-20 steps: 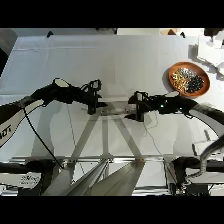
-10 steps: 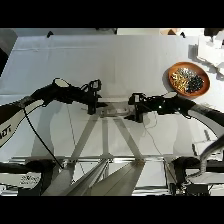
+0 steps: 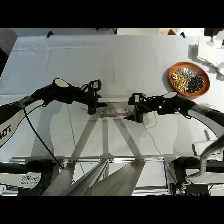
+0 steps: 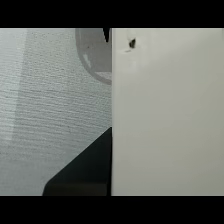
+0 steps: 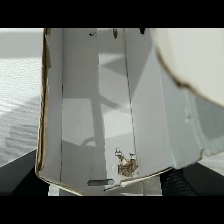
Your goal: Fold the box and place the chain.
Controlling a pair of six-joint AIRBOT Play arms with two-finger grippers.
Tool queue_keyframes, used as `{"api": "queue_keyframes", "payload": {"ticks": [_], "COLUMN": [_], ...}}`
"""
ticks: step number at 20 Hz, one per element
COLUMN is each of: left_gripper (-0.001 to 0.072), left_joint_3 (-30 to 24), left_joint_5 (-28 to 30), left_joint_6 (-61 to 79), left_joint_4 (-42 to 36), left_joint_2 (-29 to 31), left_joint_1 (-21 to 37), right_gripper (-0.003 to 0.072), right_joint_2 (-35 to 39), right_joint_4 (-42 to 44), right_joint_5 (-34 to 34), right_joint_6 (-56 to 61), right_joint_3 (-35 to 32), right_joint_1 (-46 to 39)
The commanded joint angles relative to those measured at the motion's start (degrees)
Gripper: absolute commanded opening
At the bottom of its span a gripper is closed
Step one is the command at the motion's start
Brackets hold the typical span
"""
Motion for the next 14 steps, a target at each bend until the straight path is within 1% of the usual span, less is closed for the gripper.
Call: {"api": "queue_keyframes", "payload": {"ticks": [1, 2, 3, 5, 6, 14], "left_gripper": [0.0012, 0.0012, 0.0012, 0.0012, 0.0012, 0.0012], "left_joint_3": [0.0, 0.0, 0.0, 0.0, 0.0, 0.0], "left_joint_5": [0.0, 0.0, 0.0, 0.0, 0.0, 0.0], "left_joint_6": [0.0, 0.0, 0.0, 0.0, 0.0, 0.0], "left_joint_4": [0.0, 0.0, 0.0, 0.0, 0.0, 0.0], "left_joint_2": [0.0, 0.0, 0.0, 0.0, 0.0, 0.0], "left_joint_1": [0.0, 0.0, 0.0, 0.0, 0.0, 0.0], "right_gripper": [0.0687, 0.0685, 0.0655, 0.0445, 0.0406, 0.0407], "right_joint_2": [0.0, 0.0, 0.0, 0.0, 0.0, 0.0], "right_joint_4": [0.5, 0.4, 0.3, 0.3, 0.3, 0.3], "right_joint_5": [0.1, 0.0, 0.0, -0.1, 0.0, 0.1], "right_joint_6": [-0.3, -0.3, -0.3, -0.3, -0.3, -0.3], "right_joint_3": [0.0, 0.0, 0.0, 0.0, 0.0, 0.0], "right_joint_1": [0.1, 0.1, 0.1, 0.1, 0.1, 0.1]}}
